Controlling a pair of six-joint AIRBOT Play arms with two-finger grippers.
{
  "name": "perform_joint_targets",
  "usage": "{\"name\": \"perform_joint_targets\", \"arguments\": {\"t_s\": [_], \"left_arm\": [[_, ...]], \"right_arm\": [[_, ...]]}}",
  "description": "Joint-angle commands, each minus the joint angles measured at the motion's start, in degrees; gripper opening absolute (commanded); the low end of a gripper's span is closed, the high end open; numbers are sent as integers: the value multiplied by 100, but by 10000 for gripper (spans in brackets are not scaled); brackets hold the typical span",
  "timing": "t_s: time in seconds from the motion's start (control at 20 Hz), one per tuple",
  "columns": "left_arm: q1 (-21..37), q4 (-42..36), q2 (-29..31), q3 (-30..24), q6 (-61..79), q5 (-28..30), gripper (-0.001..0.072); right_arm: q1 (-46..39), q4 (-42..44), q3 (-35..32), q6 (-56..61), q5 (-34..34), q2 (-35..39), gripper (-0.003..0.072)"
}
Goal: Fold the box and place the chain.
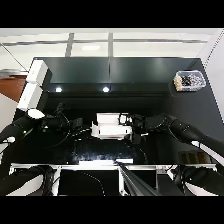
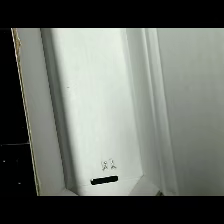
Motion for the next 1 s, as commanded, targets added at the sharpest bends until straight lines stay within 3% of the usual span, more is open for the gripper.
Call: {"name": "perform_joint_targets", "arguments": {"t_s": [0.0,0.2,0.75,0.85,0.95], "left_arm": [[-149,-155,313,26,-109,-144,659],[-446,-175,415,26,-278,-109,659],[-1497,-251,417,125,-942,1143,659],[-1663,-55,417,236,-1097,1300,658],[-1884,647,417,385,-1670,1331,658]], "right_arm": [[4,0,0,2,4,-4,477],[4,0,0,2,2,-4,477],[4,2,0,4,2,-4,476],[4,2,0,7,2,-4,477],[4,0,0,7,2,-4,477]]}}
